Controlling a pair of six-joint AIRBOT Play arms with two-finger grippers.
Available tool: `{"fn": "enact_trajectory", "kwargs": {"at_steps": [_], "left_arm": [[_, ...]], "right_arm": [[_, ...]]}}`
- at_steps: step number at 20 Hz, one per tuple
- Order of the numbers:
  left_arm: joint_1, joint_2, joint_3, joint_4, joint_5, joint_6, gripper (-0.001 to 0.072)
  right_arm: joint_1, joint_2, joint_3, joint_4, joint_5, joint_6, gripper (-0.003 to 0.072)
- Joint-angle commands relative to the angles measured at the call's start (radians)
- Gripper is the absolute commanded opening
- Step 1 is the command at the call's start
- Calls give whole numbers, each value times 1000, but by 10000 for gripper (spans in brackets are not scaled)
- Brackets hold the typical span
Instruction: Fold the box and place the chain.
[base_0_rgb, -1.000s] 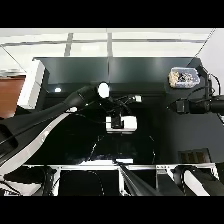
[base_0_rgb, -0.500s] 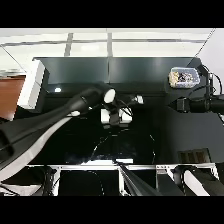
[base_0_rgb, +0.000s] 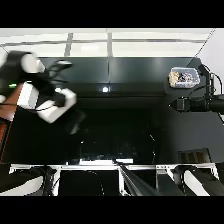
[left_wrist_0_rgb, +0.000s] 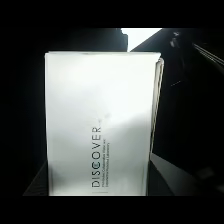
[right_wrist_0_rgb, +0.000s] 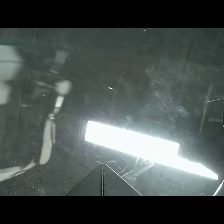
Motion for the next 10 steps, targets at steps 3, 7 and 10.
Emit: {"fn": "enact_trajectory", "kwargs": {"at_steps": [3,7,10], "left_arm": [[518,94,-267,8,-16,-66,303],[760,94,-273,4,62,-58,303],[812,92,-273,-81,176,145,312]], "right_arm": [[1,0,-10,1,-21,1,16],[1,0,-16,2,-24,9,15],[1,0,-16,1,-31,11,15]]}}
